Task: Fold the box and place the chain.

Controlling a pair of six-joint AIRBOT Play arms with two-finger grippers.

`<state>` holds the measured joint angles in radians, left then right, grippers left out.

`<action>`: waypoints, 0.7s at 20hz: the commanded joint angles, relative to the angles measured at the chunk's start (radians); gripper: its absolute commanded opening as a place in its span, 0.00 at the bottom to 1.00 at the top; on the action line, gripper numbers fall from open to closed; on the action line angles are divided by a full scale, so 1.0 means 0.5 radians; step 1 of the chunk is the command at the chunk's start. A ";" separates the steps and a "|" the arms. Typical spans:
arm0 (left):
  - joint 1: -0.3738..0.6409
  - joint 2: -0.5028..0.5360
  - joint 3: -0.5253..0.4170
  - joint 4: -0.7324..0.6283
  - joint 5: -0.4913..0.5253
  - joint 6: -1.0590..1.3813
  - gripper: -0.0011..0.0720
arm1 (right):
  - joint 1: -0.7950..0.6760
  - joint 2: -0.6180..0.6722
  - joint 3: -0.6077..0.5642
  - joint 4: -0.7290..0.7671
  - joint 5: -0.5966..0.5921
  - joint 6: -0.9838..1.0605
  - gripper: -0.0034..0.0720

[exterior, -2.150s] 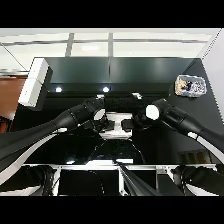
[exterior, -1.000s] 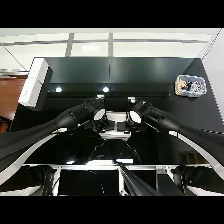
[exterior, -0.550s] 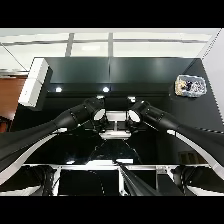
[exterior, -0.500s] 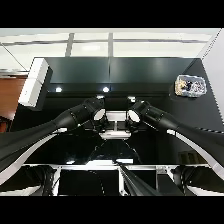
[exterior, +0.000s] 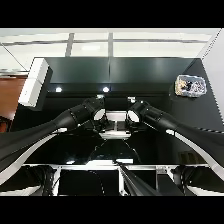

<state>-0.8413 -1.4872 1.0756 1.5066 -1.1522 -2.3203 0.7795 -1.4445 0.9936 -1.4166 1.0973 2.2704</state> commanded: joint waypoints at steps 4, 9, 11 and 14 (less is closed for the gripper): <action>0.002 -0.002 0.001 -0.001 -0.004 -0.005 0.05 | -0.036 0.211 0.004 -0.065 0.044 -0.063 0.42; 0.002 -0.002 0.001 0.000 -0.004 -0.005 0.05 | -0.213 0.777 0.064 -0.140 0.230 -0.374 0.42; 0.002 -0.002 0.001 0.000 -0.003 -0.005 0.05 | -0.336 1.016 0.064 -0.505 0.243 -0.378 0.42; 0.002 -0.002 0.001 0.000 -0.003 -0.005 0.05 | -0.562 1.108 0.020 -1.420 0.231 -0.375 0.42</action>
